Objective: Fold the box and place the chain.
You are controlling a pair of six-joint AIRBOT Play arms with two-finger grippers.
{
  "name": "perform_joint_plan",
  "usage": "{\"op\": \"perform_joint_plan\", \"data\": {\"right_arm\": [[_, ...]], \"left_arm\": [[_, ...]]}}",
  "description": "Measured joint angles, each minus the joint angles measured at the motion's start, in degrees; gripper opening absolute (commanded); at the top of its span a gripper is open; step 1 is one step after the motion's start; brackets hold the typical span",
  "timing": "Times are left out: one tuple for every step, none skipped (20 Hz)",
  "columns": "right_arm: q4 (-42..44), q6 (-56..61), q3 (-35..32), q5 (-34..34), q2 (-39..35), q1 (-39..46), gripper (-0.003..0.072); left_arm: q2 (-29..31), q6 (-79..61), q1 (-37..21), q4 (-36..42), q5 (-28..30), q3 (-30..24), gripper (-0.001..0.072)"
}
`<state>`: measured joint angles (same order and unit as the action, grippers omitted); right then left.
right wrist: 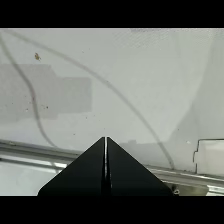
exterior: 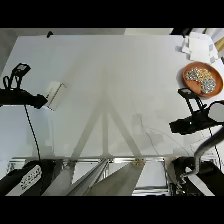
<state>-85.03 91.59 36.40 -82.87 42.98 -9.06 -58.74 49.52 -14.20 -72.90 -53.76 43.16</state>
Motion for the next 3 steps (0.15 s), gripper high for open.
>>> {"op": "perform_joint_plan", "data": {"right_arm": [[0.0,0.0,0.0,0.0,0.0,0.0,0.0018],[0.0,0.0,0.0,0.0,0.0,0.0,0.0018],[0.0,0.0,0.0,0.0,0.0,0.0,0.0018]], "left_arm": [[0.9,0.0,0.0,0.0,0.2,0.0,0.0701],[1.5,0.0,0.0,0.0,0.4,0.0,0.0701],[2.0,0.0,0.0,0.0,0.4,0.0,0.0701]]}}
